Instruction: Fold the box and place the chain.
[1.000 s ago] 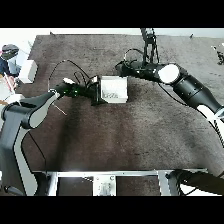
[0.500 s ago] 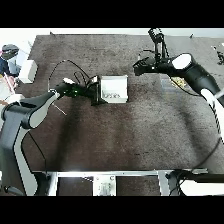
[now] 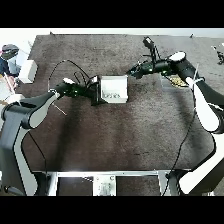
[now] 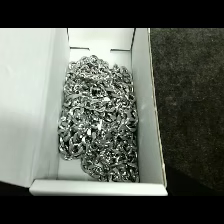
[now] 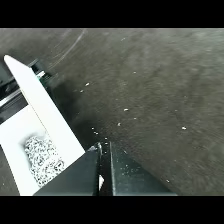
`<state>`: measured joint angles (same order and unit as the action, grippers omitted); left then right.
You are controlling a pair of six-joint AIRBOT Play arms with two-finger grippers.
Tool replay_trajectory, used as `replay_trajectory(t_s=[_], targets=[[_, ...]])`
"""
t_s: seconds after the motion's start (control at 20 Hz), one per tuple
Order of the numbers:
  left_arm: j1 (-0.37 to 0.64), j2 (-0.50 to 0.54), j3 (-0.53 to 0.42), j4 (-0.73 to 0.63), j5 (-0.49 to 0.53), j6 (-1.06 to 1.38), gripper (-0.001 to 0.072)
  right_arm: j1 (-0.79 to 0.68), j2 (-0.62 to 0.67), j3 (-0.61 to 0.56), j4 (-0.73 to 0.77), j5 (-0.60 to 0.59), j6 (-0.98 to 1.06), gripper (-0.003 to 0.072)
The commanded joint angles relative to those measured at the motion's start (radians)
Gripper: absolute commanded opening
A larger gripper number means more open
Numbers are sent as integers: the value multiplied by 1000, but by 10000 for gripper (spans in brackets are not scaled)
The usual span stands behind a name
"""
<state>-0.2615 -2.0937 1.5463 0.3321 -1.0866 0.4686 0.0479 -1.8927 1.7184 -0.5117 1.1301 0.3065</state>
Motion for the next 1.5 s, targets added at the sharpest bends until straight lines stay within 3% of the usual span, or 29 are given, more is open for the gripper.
replay_trajectory(t_s=[0.0,0.05,0.1,0.35,0.6,1.1,1.4,1.45], targets=[[0,0,0,0,0,0,286,9,-53,33,18,163,-112,82],[0,0,0,0,0,0,285,11,-52,33,24,202,-143,83],[0,0,0,0,0,0,285,13,-52,33,30,227,-159,170],[0,0,0,0,1,0,285,48,-51,33,22,299,-223,174],[0,0,0,0,0,0,285,91,-51,32,5,261,-288,173],[0,0,0,0,0,0,285,94,-33,28,-51,264,-230,170],[0,0,0,0,-3,0,285,86,76,-176,-13,45,-348,177],[0,0,0,0,-3,0,285,87,72,-187,16,59,-383,313]])
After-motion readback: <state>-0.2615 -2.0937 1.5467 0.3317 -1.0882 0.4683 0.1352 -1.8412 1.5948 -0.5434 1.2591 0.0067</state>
